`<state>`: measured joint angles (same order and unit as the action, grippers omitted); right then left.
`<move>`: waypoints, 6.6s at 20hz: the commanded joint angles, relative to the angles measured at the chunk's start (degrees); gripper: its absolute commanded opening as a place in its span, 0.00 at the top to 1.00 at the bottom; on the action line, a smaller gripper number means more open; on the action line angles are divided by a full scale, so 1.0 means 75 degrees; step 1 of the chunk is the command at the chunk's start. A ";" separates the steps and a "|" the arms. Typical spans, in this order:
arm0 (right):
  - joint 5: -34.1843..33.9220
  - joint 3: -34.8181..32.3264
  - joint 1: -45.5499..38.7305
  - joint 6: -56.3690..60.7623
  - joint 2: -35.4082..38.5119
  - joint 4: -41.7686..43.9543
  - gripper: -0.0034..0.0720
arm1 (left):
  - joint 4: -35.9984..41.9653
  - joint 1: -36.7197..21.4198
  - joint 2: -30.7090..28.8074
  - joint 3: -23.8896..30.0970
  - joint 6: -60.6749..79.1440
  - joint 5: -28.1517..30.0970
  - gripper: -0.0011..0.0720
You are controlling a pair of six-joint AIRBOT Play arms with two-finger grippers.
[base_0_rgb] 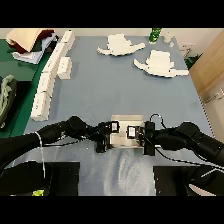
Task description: Fold the box.
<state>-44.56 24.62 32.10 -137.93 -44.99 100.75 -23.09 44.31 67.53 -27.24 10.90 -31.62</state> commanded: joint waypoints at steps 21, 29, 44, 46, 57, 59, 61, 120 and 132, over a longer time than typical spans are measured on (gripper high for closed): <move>-0.3634 0.0705 -0.5823 0.5380 -0.1142 0.1547 0.96 | -0.0009 -0.0003 0.0000 -0.0009 0.0003 0.0006 0.34; -0.3902 0.0705 -0.5817 0.5377 -0.0536 0.2081 0.96 | -0.0009 -0.0003 -0.0003 -0.0009 0.0006 0.0000 0.34; -0.3981 0.0676 -0.5409 0.5450 -0.0513 0.2407 0.95 | -0.0009 -0.0003 -0.0003 -0.0009 0.0003 0.0000 0.34; -0.3928 0.0673 -0.5409 0.5447 -0.0525 0.2326 0.95 | -0.0009 -0.0003 -0.0003 -0.0009 0.0003 0.0000 0.34; -0.3319 0.0055 -0.5409 0.5432 -0.0530 0.2393 0.95 | -0.0009 -0.0003 -0.0003 -0.0009 0.0003 0.0000 0.34; -0.3360 0.0058 -0.5409 0.5275 -0.0530 0.2745 0.96 | -0.0009 -0.0003 -0.0003 -0.0009 0.0003 0.0000 0.34; -0.3497 0.0061 -0.5409 0.5062 -0.0527 0.3232 0.96 | -0.0009 -0.0003 -0.0003 -0.0009 0.0003 0.0000 0.34; -0.2900 0.0178 -0.4319 0.4677 -0.0574 0.4138 0.35 | -0.0009 -0.0003 -0.0003 -0.0009 0.0003 0.0000 0.34; -0.2489 0.1233 -0.1970 0.8332 -0.1011 0.1355 0.37 | -0.0009 -0.0003 -0.0003 -0.0009 0.0003 0.0000 0.34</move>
<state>-63.33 31.42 12.12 -87.00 -51.42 119.87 -23.16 44.31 67.53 -27.27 10.92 -31.62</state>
